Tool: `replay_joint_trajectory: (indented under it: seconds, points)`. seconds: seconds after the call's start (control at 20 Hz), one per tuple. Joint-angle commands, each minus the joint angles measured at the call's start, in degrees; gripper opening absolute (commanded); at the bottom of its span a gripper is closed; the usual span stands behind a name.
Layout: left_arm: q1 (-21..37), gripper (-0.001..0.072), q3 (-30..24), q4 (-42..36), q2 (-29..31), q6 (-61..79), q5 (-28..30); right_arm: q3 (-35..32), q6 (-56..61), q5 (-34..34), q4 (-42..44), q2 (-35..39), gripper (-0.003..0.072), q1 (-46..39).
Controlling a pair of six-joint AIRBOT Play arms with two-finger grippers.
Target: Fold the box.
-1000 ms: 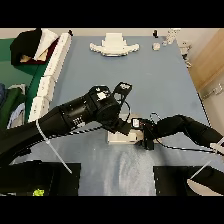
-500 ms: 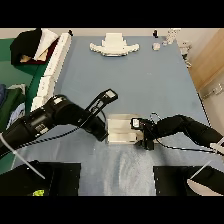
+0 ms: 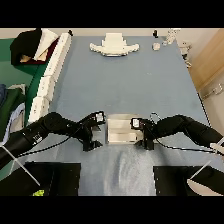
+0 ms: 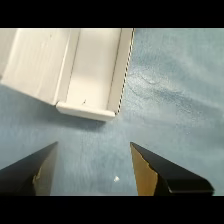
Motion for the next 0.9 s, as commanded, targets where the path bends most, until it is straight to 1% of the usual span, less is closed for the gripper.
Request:
replay_joint_trajectory:
  seconds: [0.0,0.15,0.3,0.65,0.85]
  points:
    - [0.79,0.0693,-3.67,-14.19,-3.82,21.75,6.91,0.0,0.0,0.0,0.0,-0.04,0.0525,0.0]
    - [0.79,0.0693,-3.65,-19.98,-8.17,29.38,6.8,0.0,0.0,0.02,-0.02,-0.04,0.0525,0.0]
    - [0.79,0.0692,-3.63,-22.8,-10.54,31.98,6.73,0.0,0.0,0.02,-0.02,-0.04,0.0525,0.0]
    - [0.68,0.0692,-3.52,-23.04,-13.46,33.09,7.61,0.0,0.0,0.02,-0.02,-0.02,0.0525,0.0]
    - [-1.01,0.0692,-2.14,-22.91,-14.88,33.18,8.41,0.0,0.0,0.02,-0.07,-0.02,0.0525,0.0]
